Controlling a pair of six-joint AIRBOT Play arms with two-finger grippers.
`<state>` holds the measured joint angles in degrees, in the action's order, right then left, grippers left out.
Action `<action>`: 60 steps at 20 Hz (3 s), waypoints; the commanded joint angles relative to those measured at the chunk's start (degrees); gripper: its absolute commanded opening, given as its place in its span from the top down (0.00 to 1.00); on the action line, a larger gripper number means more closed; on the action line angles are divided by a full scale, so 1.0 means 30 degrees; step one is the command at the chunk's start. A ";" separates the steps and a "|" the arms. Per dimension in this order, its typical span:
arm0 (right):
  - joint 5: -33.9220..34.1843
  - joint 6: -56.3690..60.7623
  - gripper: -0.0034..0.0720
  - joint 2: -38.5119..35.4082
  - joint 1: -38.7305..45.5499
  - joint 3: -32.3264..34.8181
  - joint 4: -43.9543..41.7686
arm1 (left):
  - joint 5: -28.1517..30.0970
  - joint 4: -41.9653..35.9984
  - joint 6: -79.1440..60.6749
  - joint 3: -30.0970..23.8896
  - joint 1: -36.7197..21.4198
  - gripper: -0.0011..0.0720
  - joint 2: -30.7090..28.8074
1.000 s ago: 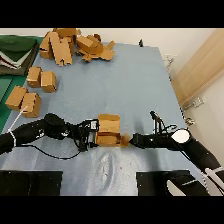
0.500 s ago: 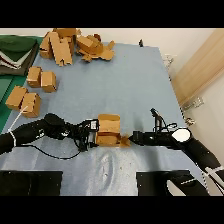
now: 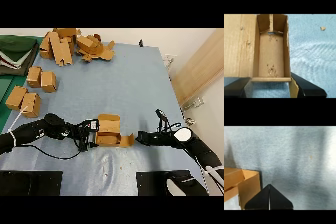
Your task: Fold the box.
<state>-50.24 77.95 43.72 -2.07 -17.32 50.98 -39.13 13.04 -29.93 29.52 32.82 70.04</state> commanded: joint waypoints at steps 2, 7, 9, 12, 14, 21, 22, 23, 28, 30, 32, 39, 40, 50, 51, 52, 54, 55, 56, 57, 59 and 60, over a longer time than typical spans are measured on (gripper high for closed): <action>0.0430 -0.2186 0.95 0.1443 0.0058 0.0087 -0.2594 | 0.0022 0.0007 -0.0007 0.0000 0.0007 0.36 0.0007; 0.0452 -0.3497 0.95 0.2980 0.0051 0.0087 -0.3657 | 0.0015 0.0007 -0.0007 0.0000 0.0007 0.36 0.0007; 0.0335 -0.3861 0.95 0.3162 0.0015 0.0087 -0.4401 | 0.0015 0.0007 -0.0007 0.0000 0.0007 0.36 0.0007; -0.0124 -0.4014 0.95 0.3140 -0.0539 0.0087 -0.5100 | 0.0015 0.0007 -0.0007 0.0000 0.0007 0.36 0.0007; -0.0481 -0.4029 0.95 0.3140 -0.1078 0.0080 -0.5748 | 0.0015 0.0007 -0.0007 0.0000 0.0007 0.36 0.0007; -0.0918 -0.5005 0.95 0.2127 -0.1909 0.0022 -0.8400 | 0.0022 0.0007 -0.0007 0.0000 0.0007 0.36 0.0007; -0.0648 -0.5005 0.95 0.1902 -0.1909 0.0022 -0.8444 | 0.0022 0.0007 -0.0007 0.0000 0.0007 0.36 0.0007; -0.0459 -0.4998 0.82 0.1836 -0.1916 0.0022 -0.8451 | 0.0015 0.0007 -0.0007 0.0000 0.0007 0.36 0.0007; -0.0364 -0.4998 0.46 0.1865 -0.1916 0.0022 -0.8437 | 0.0007 0.0007 -0.0007 0.0000 0.0007 0.36 0.0007; -0.0372 -0.5005 0.47 0.1843 -0.1916 0.0022 -0.8386 | 0.0007 0.0007 -0.0007 0.0000 0.0007 0.36 0.0007; -0.0393 -0.4998 0.47 0.1785 -0.1916 0.0022 -0.8327 | 0.0000 0.0007 -0.0007 0.0000 0.0007 0.36 0.0007; -0.0750 -0.4830 0.55 0.1712 -0.1938 0.0022 -0.8269 | 0.0015 0.0007 -0.0007 0.0000 0.0007 0.36 0.0007; -0.0823 -0.4874 0.55 0.1712 -0.1938 0.0022 -0.8276 | 0.0015 0.0007 -0.0007 0.0000 0.0007 0.36 0.0007; -0.0794 -0.4736 0.55 0.1712 -0.1923 -0.0270 -0.7614 | 0.0015 0.0007 -0.0007 0.0000 0.0007 0.36 0.0007; -0.0801 -0.4466 0.55 0.1705 -0.1916 -0.0270 -0.7373 | 0.0007 0.0015 -0.0007 0.0000 0.0007 0.36 0.0007; -0.0816 -0.4452 0.55 0.1705 -0.1923 -0.0270 -0.7329 | 0.0015 0.0007 -0.0007 0.0000 0.0007 0.36 0.0007; -0.0991 -0.4510 0.55 0.1712 -0.2011 -0.0277 -0.7839 | 0.0022 0.0007 -0.0007 0.0000 0.0007 0.36 0.0007; -0.0991 -0.4503 0.55 0.1712 -0.2200 -0.0277 -0.7970 | 0.0029 0.0007 -0.0007 0.0000 0.0007 0.36 0.0007; -0.0940 -0.4503 0.55 0.1712 -0.2506 -0.0357 -0.7927 | 0.0029 0.0007 -0.0007 0.0000 0.0007 0.36 0.0007; -0.0882 -0.4503 0.55 0.1712 -0.2820 -0.0503 -0.7985 | 0.0029 0.0007 -0.0007 0.0000 0.0007 0.36 0.0007; -0.0597 -0.4503 0.55 0.1712 -0.3468 -0.1056 -0.8072 | 0.0036 0.0015 -0.0007 0.0000 0.0007 0.36 0.0007; -0.0401 -0.4495 0.55 0.1712 -0.3643 -0.1348 -0.8000 | 0.0036 0.0007 -0.0007 0.0000 0.0007 0.36 0.0007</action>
<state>-52.66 64.45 48.88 -11.11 -19.68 27.20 -39.09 13.04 -29.98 29.52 32.82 70.04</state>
